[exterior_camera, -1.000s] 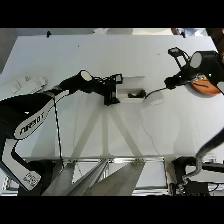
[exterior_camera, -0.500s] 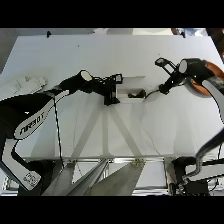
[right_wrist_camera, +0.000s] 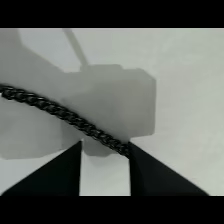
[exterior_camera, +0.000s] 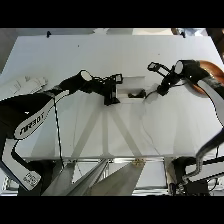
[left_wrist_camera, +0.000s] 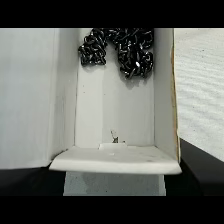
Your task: Fold the box and place the chain.
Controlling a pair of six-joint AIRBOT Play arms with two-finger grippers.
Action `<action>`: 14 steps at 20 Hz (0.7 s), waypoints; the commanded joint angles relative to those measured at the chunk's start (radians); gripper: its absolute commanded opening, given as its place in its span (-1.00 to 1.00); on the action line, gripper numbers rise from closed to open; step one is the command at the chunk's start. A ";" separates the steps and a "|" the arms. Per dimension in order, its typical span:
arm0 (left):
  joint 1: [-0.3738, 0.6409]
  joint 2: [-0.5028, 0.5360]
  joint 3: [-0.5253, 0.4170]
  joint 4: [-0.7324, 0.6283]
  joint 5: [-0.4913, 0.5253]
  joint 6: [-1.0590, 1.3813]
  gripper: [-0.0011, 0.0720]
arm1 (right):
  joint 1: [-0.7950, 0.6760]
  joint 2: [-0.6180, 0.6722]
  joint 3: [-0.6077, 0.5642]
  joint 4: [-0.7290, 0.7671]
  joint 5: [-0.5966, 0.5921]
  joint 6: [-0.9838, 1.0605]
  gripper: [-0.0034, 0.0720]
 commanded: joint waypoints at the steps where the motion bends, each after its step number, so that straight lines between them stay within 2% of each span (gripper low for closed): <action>1: 0.000 0.001 0.000 0.000 0.000 0.000 -0.39 | 0.000 -0.011 -0.001 -0.008 -0.076 -0.006 -0.71; 2: 0.000 0.001 0.000 0.000 0.000 0.000 -0.39 | 0.000 -0.011 -0.001 -0.009 -0.071 0.004 -0.88; 7: 0.000 0.001 0.000 0.000 0.000 0.000 -0.39 | 0.000 0.009 -0.001 -0.005 -0.037 0.067 -0.88; 14: 0.000 0.001 0.000 0.000 0.000 0.000 -0.39 | 0.000 0.171 -0.001 0.125 -0.031 0.077 -0.88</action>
